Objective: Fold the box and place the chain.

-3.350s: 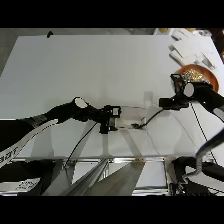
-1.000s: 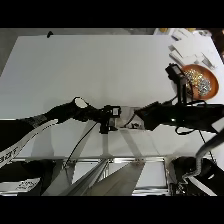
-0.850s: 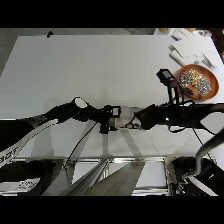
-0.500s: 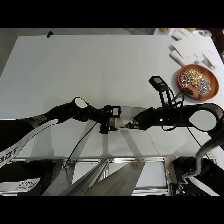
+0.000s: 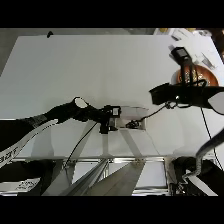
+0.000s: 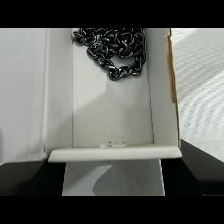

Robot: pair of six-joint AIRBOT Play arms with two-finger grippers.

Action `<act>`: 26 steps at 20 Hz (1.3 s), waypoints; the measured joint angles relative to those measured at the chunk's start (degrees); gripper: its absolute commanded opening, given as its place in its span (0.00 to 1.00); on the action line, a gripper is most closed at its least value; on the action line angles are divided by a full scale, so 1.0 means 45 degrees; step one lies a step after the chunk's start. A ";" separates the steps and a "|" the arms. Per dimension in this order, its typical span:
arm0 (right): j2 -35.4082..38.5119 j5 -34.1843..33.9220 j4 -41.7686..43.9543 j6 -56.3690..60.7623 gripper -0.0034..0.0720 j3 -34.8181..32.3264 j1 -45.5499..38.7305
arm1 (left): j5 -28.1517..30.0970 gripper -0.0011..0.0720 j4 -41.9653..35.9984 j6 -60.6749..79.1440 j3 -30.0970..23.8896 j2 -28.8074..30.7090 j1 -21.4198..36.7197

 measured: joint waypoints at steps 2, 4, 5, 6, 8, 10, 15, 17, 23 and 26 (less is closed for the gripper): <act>-0.0568 0.0005 -0.0724 0.0335 0.07 -0.0068 -0.1078 | 0.0000 0.14 0.0000 0.0000 0.0000 0.0000 0.0000; -0.1326 0.0078 -0.1234 0.0573 0.07 -0.0398 -0.1977 | 0.0000 0.14 0.0000 0.0000 0.0000 0.0000 0.0000; -0.1676 0.0058 -0.1389 0.0646 0.17 -0.0607 -0.2254 | -0.0005 0.14 0.0000 0.0000 0.0000 0.0000 0.0000; -0.2021 -0.0019 -0.1520 0.0704 0.38 -0.0821 -0.2458 | 0.0000 0.14 0.0000 0.0000 0.0000 0.0000 0.0000; -0.2739 -0.0223 -0.1729 0.0763 0.44 -0.1200 -0.2739 | 0.0000 0.14 0.0000 0.0000 0.0000 0.0000 0.0000; -0.3283 -0.0379 -0.1826 0.0831 0.43 -0.1433 -0.2871 | 0.0000 0.14 0.0000 0.0000 0.0000 0.0000 0.0000; -0.4318 -0.0525 -0.1996 0.0850 0.43 -0.1647 -0.2992 | 0.0000 0.14 0.0000 0.0000 0.0000 0.0000 0.0000; -0.4643 -0.0549 -0.2045 0.0869 0.42 -0.1676 -0.3002 | 0.0000 0.14 0.0000 0.0000 0.0000 0.0000 0.0000; -0.5552 -0.0709 -0.2093 0.0874 0.37 -0.1695 -0.3002 | 0.0000 0.14 0.0000 0.0000 0.0000 0.0000 0.0000; -0.5814 -0.0874 -0.2200 0.0874 0.07 -0.1681 -0.3016 | 0.0000 0.14 0.0000 0.0000 0.0000 0.0000 0.0000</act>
